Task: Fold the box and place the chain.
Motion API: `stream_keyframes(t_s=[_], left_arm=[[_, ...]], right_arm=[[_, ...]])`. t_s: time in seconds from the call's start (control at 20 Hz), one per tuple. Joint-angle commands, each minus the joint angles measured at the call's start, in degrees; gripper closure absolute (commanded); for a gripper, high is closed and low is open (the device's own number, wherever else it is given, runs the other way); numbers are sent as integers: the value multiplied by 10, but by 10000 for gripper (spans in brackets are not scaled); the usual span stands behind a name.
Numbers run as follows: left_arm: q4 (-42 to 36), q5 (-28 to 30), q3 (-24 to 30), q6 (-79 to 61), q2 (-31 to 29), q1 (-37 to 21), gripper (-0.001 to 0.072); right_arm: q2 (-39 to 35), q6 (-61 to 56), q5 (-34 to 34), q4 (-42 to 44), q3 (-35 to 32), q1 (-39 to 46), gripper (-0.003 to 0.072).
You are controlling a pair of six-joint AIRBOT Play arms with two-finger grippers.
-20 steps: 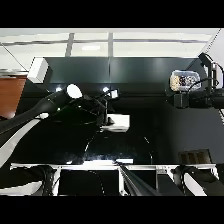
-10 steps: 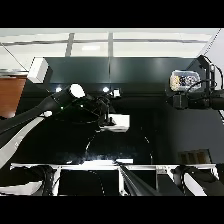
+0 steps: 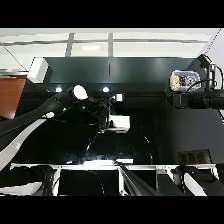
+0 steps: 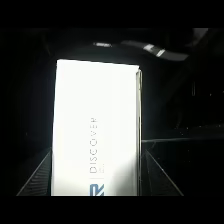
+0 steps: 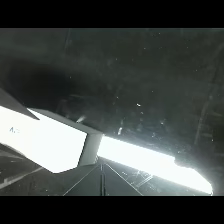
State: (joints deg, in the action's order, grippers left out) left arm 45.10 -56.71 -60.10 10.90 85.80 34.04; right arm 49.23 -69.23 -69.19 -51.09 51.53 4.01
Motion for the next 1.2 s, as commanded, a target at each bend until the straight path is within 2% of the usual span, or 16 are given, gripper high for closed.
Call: stream_keyframes(t_s=[0.0,0.15,0.3,0.5,0.55,0.6,0.65,0.7,0.75,0.85,0.95,1.05,1.15], left_arm=[[40,22,0,-2,0,23,-11],[70,46,0,1,6,41,-11],[91,94,0,55,21,59,-11],[136,94,0,67,25,71,4],[148,85,0,77,25,72,44],[156,75,0,91,24,72,145],[175,67,-1,123,22,71,277],[208,60,0,174,14,69,340],[246,51,0,224,2,63,343],[308,38,0,307,-27,34,343],[351,22,0,387,-59,-24,343],[372,-4,0,444,-82,-107,343],[373,-25,0,492,-98,-216,343]], right_arm=[[0,0,0,0,0,0,671],[0,0,1,0,0,0,671],[0,0,2,0,0,0,671],[0,0,5,0,0,0,671],[0,0,5,0,0,0,671],[0,0,5,0,0,0,671],[0,0,5,0,0,0,671],[0,0,5,0,0,0,671],[0,0,5,0,0,0,671],[0,0,5,0,0,0,671],[0,0,5,0,0,0,671],[0,0,10,0,0,0,671],[0,0,16,0,0,0,671]])
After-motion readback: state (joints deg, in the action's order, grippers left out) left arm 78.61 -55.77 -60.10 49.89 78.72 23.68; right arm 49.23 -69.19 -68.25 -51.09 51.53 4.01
